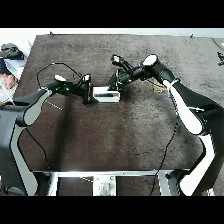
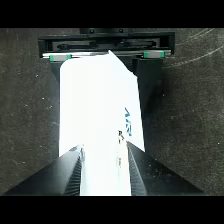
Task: Fold the box and place the chain.
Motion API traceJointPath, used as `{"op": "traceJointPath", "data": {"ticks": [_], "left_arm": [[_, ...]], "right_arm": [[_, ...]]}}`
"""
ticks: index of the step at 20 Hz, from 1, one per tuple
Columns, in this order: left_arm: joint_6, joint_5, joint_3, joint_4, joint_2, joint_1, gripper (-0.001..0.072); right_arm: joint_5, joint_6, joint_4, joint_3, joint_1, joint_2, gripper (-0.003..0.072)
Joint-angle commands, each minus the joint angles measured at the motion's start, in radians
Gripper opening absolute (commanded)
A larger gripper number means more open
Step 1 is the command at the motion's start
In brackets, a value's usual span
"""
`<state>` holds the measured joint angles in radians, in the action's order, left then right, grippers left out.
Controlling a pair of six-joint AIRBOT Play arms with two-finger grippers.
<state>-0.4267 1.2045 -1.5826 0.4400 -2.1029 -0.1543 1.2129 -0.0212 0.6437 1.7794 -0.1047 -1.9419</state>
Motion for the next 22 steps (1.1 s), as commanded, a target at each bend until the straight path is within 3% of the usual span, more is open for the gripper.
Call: {"op": "traceJointPath", "data": {"ticks": [1,8,10,11,16,18,22], "left_arm": [[0.000,0.000,0.000,0.000,0.001,0.000,0.0414],[0.000,0.000,0.000,0.000,0.001,0.000,0.0414],[0.000,0.000,0.000,0.000,0.001,0.000,0.0414],[0.000,0.000,0.000,0.000,0.001,0.000,0.0414],[0.000,0.000,0.000,0.000,0.001,0.000,0.0414],[0.000,0.000,0.000,0.000,0.001,0.000,0.0414],[0.000,0.000,0.000,0.000,0.001,0.000,0.0414]], "right_arm": [[-0.008,0.007,0.054,0.001,-0.013,0.001,0.0341],[-0.122,0.007,0.116,0.001,-0.037,0.001,0.0315],[-0.110,0.007,0.115,0.001,-0.038,0.002,0.0313],[-0.099,0.006,0.115,0.001,-0.038,0.004,0.0250],[-0.079,0.006,0.116,0.001,-0.038,0.034,0.0240],[-0.080,0.006,0.119,0.001,-0.038,0.037,0.0165],[-0.096,-0.001,0.172,0.000,-0.045,0.037,0.0166]]}}
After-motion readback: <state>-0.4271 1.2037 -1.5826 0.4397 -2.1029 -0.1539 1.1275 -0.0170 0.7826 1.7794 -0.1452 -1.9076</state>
